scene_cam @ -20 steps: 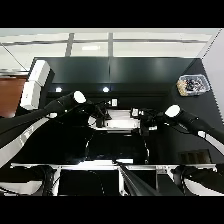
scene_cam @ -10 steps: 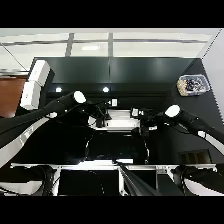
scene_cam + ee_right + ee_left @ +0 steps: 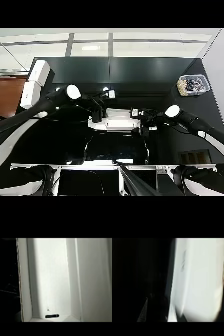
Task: Fold the box and place the chain.
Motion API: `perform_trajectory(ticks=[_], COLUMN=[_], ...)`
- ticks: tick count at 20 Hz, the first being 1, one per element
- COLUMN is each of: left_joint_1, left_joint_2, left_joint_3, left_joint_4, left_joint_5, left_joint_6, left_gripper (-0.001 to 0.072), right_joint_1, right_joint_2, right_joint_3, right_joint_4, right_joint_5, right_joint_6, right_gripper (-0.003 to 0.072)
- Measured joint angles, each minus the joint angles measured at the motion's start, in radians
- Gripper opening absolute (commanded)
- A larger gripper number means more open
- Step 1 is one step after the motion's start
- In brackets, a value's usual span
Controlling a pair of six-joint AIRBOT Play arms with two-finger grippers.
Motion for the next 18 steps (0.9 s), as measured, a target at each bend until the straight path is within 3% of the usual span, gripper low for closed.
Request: perform_trajectory(ticks=[2, 3, 7, 10, 13, 18], left_joint_1=[0.033, 0.047, 0.048, -0.006, -0.055, -0.069], left_joint_2=[0.061, 0.087, 0.151, 0.158, 0.138, 0.070], left_joint_3=[0.002, 0.002, -0.031, -0.091, -0.132, -0.148], left_joint_4=[0.048, 0.056, -0.032, -0.177, -0.317, -0.446], left_joint_5=[-0.060, -0.102, -0.278, -0.274, -0.130, 0.218], left_joint_6=[-0.119, -0.177, -0.325, -0.352, -0.320, -0.282], left_gripper=[0.0096, 0.0026, 0.0027, 0.0027, 0.0027, 0.0028], right_joint_1=[0.000, 0.000, 0.000, 0.000, 0.000, 0.002], right_joint_2=[0.000, 0.000, 0.000, 0.000, 0.000, 0.000], right_joint_3=[0.000, 0.000, 0.000, 0.000, 0.000, 0.000], right_joint_4=[0.000, 0.000, -0.001, -0.002, -0.002, 0.000], right_joint_5=[0.002, 0.004, 0.014, 0.023, 0.026, 0.030], right_joint_6=[-0.002, -0.002, -0.007, -0.009, -0.010, -0.008], right_gripper=[0.0169, 0.0169, 0.0169, 0.0169, 0.0169, 0.0169])
